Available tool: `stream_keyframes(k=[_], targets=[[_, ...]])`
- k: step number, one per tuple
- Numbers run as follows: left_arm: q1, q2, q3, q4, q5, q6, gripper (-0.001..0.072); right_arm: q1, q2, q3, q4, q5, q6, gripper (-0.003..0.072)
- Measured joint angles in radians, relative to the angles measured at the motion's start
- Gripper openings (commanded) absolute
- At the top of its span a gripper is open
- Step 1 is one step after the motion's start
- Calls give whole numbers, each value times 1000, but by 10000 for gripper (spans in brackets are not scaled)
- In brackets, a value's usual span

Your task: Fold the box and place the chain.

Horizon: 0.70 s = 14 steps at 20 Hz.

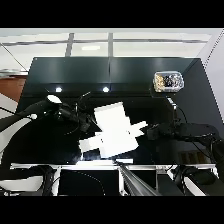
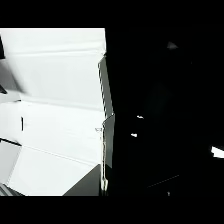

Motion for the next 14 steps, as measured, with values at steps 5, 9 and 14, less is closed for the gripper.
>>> stream_keyframes(k=[5, 9, 14], targets=[[-10, -33, 19, 24, -4, -40, 334, 0, 0, 0, -6, 0, 0, 27], [-27, -42, 26, -4, -5, -49, 333, 0, 0, 0, -7, -1, 0, 27], [-47, -45, 28, -16, -4, -53, 333, 0, 0, 0, -7, -1, 0, 27]])
